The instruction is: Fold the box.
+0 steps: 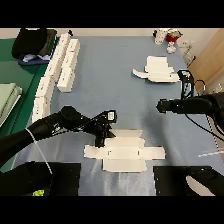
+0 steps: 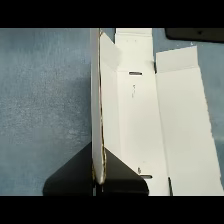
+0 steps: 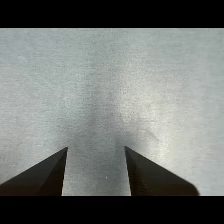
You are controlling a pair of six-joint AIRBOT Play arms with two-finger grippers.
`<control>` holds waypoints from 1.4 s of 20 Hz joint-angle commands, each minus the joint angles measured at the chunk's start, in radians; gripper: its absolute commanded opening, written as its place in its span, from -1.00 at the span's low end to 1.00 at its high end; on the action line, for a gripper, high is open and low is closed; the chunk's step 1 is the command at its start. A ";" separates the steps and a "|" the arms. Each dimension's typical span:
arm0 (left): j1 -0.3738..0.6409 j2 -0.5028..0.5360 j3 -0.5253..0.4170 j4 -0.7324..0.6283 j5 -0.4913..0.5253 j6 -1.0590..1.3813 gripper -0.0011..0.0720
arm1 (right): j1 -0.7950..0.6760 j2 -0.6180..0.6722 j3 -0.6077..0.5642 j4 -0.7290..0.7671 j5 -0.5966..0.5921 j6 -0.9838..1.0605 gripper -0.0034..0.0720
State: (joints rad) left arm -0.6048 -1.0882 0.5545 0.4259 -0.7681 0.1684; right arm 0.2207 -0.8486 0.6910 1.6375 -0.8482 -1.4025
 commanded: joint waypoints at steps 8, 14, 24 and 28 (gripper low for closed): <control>-0.136 0.216 -0.060 0.000 0.331 0.127 -0.95 | 0.000 0.000 0.001 0.002 -0.002 0.000 0.57; -0.411 0.270 -0.243 0.000 0.723 0.134 -0.94 | 0.000 0.000 0.001 0.002 0.007 0.001 0.57; -0.449 0.217 -0.251 -0.003 0.805 0.059 -0.93 | 0.000 0.000 0.001 0.002 0.010 0.008 0.56; -0.410 0.217 -0.200 -0.003 0.721 0.059 -0.93 | 0.000 0.000 0.001 0.002 0.010 0.008 0.56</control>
